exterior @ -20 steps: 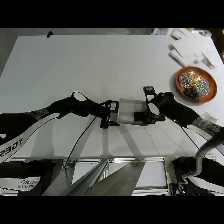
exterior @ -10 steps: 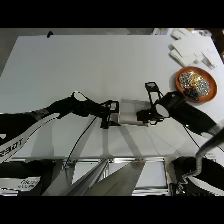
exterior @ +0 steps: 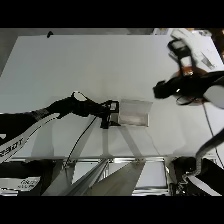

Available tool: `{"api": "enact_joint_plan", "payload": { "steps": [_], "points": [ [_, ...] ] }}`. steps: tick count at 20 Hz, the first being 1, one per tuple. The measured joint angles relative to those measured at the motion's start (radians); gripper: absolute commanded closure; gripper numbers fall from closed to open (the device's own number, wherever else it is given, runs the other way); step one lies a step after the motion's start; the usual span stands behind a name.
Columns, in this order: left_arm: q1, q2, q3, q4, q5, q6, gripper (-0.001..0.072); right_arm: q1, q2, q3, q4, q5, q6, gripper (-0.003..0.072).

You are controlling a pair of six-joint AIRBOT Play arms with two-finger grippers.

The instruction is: Fold the box and place the chain.

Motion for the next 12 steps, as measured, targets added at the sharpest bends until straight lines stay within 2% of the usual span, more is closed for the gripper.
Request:
{"api": "enact_joint_plan", "payload": {
  "steps": [6, 12],
  "points": [
    [0.000, 0.000, 0.000, 0.000, 0.000, 0.000, 0.0624, -0.384, -0.146, 0.086, 0.025, -0.070, -0.141, 0.0389],
    [0.000, 0.000, 0.000, 0.000, 0.000, 0.000, 0.0624, -0.631, -0.343, 0.099, 0.039, -0.107, -0.179, 0.0397]
  ]
}}
